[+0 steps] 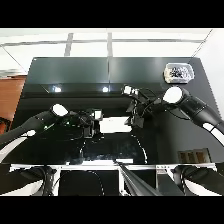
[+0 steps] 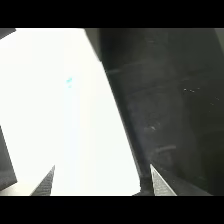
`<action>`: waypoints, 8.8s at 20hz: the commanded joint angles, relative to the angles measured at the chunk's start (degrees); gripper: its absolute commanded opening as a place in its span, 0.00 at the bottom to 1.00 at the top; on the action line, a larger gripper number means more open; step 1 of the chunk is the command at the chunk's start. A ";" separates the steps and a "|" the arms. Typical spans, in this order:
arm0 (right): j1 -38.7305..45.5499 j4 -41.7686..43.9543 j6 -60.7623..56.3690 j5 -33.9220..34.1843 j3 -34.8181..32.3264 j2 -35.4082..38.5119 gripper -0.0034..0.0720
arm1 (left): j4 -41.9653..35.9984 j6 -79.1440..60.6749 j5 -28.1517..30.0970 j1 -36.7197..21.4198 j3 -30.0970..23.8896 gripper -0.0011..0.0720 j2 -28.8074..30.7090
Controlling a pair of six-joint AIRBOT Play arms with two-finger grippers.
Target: Fold the box and place the chain.
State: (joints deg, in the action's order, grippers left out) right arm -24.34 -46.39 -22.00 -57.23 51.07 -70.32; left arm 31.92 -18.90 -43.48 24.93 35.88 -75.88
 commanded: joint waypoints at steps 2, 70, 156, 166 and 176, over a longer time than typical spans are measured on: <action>-0.59 1.25 6.10 -0.76 -0.50 -1.01 1.00 | 0.02 -0.04 0.00 0.04 0.07 0.44 -0.02; 15.65 -8.79 -42.12 -13.64 -1.31 7.58 0.06 | 0.24 1.05 0.79 -0.39 0.81 0.44 2.14; 23.50 -6.97 -44.04 -12.17 -2.89 11.30 0.06 | 51.01 93.98 -20.33 -42.12 82.42 0.33 -42.47; 22.25 -6.99 -44.04 -10.05 -2.89 11.30 0.06 | 52.85 92.96 -31.10 -41.99 84.43 0.99 -43.10; 22.25 -7.17 -44.02 -9.33 -2.89 11.30 0.06 | 44.06 102.09 -42.84 -39.34 77.66 0.05 -18.60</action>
State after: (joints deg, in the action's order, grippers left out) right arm -2.04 -53.41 -66.02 -67.13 48.21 -59.05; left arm 82.48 78.81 -80.49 -15.18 118.37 -101.78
